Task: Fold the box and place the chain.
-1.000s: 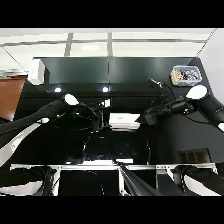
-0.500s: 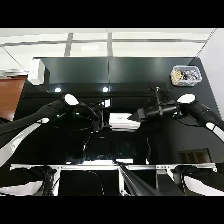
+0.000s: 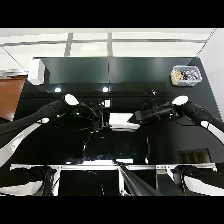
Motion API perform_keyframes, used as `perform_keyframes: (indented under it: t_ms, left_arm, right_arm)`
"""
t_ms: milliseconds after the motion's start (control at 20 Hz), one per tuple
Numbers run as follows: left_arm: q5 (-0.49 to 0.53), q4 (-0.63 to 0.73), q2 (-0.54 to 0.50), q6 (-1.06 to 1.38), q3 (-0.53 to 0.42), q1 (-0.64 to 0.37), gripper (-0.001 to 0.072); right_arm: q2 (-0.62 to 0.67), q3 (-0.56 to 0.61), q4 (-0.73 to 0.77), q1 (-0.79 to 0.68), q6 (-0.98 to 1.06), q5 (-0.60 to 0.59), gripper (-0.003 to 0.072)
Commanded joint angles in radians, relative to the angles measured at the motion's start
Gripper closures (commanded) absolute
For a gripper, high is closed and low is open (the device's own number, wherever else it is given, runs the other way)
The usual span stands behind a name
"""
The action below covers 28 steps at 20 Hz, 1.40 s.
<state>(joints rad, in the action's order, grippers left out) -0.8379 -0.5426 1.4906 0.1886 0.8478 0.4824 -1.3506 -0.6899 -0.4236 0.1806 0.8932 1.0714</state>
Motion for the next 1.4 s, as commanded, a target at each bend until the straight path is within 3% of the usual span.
perform_keyframes:
  t_ms: [0, 300, 450, 550, 800, 900, 950, 1000, 1200, 1350]
  left_arm:
    - [0.0, 0.001, 0.0, -0.002, 0.001, -0.001, 0.0365]
    - [0.0, 0.002, 0.0, -0.002, 0.001, -0.001, 0.0365]
    - [0.0, 0.01, 0.0, -0.002, 0.001, -0.002, 0.0365]
    - [0.005, 0.035, -0.004, -0.003, 0.001, -0.002, 0.0365]
    - [0.07, 0.054, -0.012, -0.069, 0.001, -0.002, 0.0347]
    - [0.045, 0.04, -0.032, -0.069, 0.001, -0.005, 0.0198]
    - [0.04, 0.019, -0.046, -0.069, 0.002, -0.006, 0.0035]
    - [0.04, -0.005, -0.066, -0.07, 0.002, -0.012, -0.0007]
    - [0.047, -0.014, -0.16, -0.069, 0.008, -0.023, -0.0007]
    - [0.061, 0.157, -0.149, -0.065, 0.064, 0.014, -0.0003]
  right_arm:
    - [-0.019, 0.001, -0.049, 0.001, 0.008, -0.042, 0.0674]
    - [-0.023, -0.003, -0.037, 0.0, -0.015, -0.026, 0.0674]
    - [-0.009, -0.062, -0.041, -0.015, -0.042, 0.129, 0.0674]
    - [0.035, -0.113, -0.062, -0.051, -0.041, 0.195, 0.0674]
    - [0.194, -0.15, -0.134, -0.199, -0.004, 0.195, 0.0674]
    - [0.233, -0.15, -0.165, -0.269, 0.005, 0.23, 0.0674]
    - [0.246, -0.15, -0.178, -0.311, 0.005, 0.254, 0.0674]
    - [0.254, -0.15, -0.188, -0.357, 0.005, 0.281, 0.0673]
    - [0.258, -0.15, -0.201, -0.505, 0.005, 0.323, 0.0674]
    - [0.258, -0.149, -0.201, -0.528, 0.005, 0.313, 0.0673]
